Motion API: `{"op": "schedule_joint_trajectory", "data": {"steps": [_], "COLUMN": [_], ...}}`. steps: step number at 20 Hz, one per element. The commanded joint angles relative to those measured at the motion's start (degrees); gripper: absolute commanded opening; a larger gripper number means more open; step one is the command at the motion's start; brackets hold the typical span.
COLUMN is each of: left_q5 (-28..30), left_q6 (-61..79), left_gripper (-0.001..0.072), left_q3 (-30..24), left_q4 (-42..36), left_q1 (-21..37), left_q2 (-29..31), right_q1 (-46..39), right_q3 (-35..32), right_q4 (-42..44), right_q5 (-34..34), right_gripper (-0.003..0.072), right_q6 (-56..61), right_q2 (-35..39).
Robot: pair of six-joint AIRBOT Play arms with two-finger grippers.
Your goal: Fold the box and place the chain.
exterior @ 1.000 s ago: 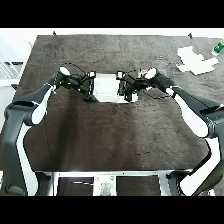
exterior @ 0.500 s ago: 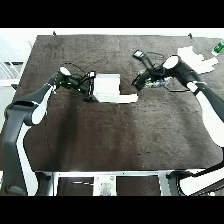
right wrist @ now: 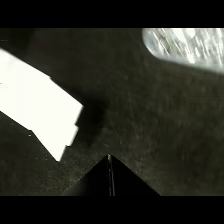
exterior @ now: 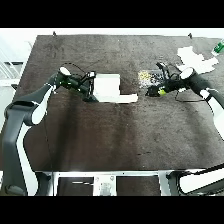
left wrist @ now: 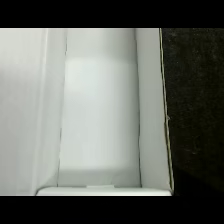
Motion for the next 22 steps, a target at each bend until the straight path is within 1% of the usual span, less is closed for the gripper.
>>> {"op": "schedule_joint_trajectory", "data": {"steps": [1,5,7,11,15,18,20,21,22], "left_q5": [0.1,0.0,0.0,0.0,0.0,0.0,0.0,0.0,0.0], "left_q6": [0.0,0.0,0.0,0.0,0.0,0.0,0.0,0.0,0.0], "left_gripper": [0.0344,0.0344,0.0344,0.0344,0.0344,0.0344,0.0344,0.0344,0.0344], "left_q3": [0.0,0.0,0.0,0.0,0.0,0.0,0.0,0.0,0.0], "left_q4": [0.0,0.0,0.0,0.0,0.0,0.0,0.0,0.0,0.0], "left_q1": [0.1,0.1,0.1,0.1,0.1,0.1,0.1,0.1,0.1], "left_q2": [0.0,0.0,0.0,0.0,0.0,0.0,0.0,0.0,0.0], "right_q1": [0.1,2.5,4.1,7.3,9.7,10.3,10.3,10.3,10.4], "right_q3": [-3.6,-3.5,-3.5,-2.8,0.5,0.7,0.7,0.7,0.6], "right_q4": [7.1,14.8,16.8,26.8,26.9,25.1,24.3,24.2,24.2], "right_q5": [-3.0,-5.0,-6.1,-5.5,-3.2,-7.2,-7.1,-7.1,-7.1], "right_gripper": [0.0009,0.0009,0.0010,0.0009,0.0009,0.0006,0.0009,0.0019,0.0196], "right_q6": [2.0,0.2,0.2,-5.8,-5.8,-7.0,-6.0,-5.6,-5.5], "right_q2": [-2.2,-6.8,-8.6,-9.2,-8.6,-4.8,-3.9,-4.2,-4.3]}}
